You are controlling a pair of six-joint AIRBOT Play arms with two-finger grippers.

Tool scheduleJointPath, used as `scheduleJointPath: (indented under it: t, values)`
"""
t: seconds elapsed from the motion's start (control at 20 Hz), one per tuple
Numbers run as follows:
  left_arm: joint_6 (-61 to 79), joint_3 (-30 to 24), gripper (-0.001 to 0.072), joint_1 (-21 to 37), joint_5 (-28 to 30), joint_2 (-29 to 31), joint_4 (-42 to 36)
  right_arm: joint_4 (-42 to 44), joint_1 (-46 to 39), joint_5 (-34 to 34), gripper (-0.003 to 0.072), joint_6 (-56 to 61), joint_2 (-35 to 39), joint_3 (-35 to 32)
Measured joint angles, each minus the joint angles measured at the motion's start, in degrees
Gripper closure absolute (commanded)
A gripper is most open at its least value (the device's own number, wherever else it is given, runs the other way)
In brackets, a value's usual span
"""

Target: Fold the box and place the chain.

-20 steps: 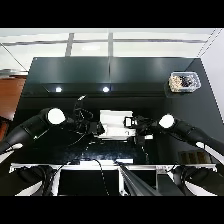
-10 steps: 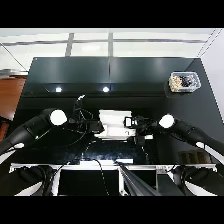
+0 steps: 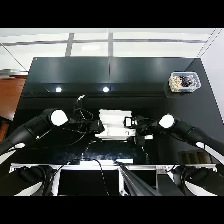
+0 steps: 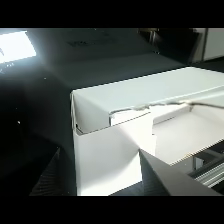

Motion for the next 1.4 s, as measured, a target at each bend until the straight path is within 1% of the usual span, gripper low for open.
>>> scheduleJointPath:
  t: [0.65, 1.4]
  values:
    - [-3.85, 0.0, 0.0147, -0.07, 1.03, -0.44, 0.04, 0.0, 0.0, 0.0, 0.0394, 0.0, 0.0, 0.0]
    - [-4.24, 0.0, 0.0147, -0.09, 2.73, -1.55, 0.02, 0.0, 0.0, -0.02, 0.0394, 0.0, 0.0, 0.0]
